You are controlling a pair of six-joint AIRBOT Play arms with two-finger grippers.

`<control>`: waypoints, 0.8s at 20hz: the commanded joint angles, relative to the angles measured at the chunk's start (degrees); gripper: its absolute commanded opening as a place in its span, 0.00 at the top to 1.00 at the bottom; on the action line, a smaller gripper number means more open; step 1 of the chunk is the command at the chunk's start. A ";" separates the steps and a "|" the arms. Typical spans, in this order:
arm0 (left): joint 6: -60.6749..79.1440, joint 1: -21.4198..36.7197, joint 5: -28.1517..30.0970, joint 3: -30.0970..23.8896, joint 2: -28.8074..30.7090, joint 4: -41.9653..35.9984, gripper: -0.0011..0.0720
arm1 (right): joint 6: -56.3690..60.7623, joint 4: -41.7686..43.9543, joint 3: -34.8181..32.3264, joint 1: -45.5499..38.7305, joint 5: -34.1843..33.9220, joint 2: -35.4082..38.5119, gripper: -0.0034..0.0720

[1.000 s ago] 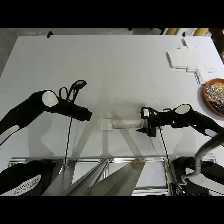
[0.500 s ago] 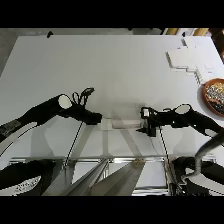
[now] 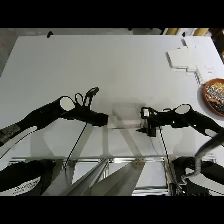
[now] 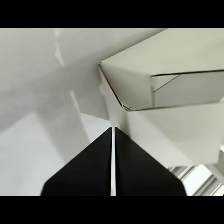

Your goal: Fold the box and place the chain.

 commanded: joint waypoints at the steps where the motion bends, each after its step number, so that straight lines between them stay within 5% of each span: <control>1: -0.28 -0.35 0.98 0.09 2.82 -0.81 0.86 | 0.02 0.00 0.02 0.02 0.02 0.00 0.43; 5: -0.28 -2.64 2.27 0.09 2.84 -1.84 0.70 | 0.02 0.00 0.02 0.02 0.02 0.00 0.43; 13: -0.74 -4.63 5.16 0.55 2.60 -1.42 0.58 | 0.02 0.00 0.02 0.02 0.02 0.00 0.43; 16: -6.40 -5.46 5.25 2.82 1.62 4.13 0.51 | 0.02 0.00 0.02 0.02 0.02 0.00 0.43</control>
